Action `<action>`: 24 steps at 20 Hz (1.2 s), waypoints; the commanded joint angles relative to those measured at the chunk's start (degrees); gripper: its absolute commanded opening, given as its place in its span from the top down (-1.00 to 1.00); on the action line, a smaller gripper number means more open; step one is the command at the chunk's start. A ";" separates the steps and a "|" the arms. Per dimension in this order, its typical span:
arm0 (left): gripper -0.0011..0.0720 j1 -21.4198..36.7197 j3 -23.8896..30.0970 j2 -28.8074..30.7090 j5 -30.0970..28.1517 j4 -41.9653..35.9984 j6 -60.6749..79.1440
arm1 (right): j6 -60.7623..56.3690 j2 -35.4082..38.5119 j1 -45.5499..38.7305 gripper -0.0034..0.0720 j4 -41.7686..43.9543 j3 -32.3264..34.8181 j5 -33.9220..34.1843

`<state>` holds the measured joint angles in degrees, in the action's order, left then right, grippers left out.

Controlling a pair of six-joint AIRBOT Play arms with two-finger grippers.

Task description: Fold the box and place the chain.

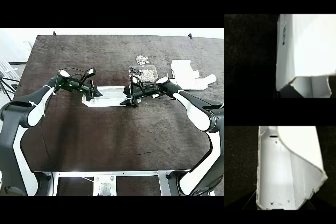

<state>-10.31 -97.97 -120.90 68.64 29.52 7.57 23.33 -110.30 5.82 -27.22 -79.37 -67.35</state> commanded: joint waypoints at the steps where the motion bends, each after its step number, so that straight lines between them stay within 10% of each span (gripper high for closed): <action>1: 0.92 0.00 -0.02 0.02 -1.18 0.04 0.02 | 1.25 -1.16 0.22 -0.70 0.00 -0.11 -0.70; 24: 0.92 0.00 -0.02 0.02 -1.14 0.00 -0.02 | 2.36 -6.19 1.09 -0.62 0.00 -7.02 -3.65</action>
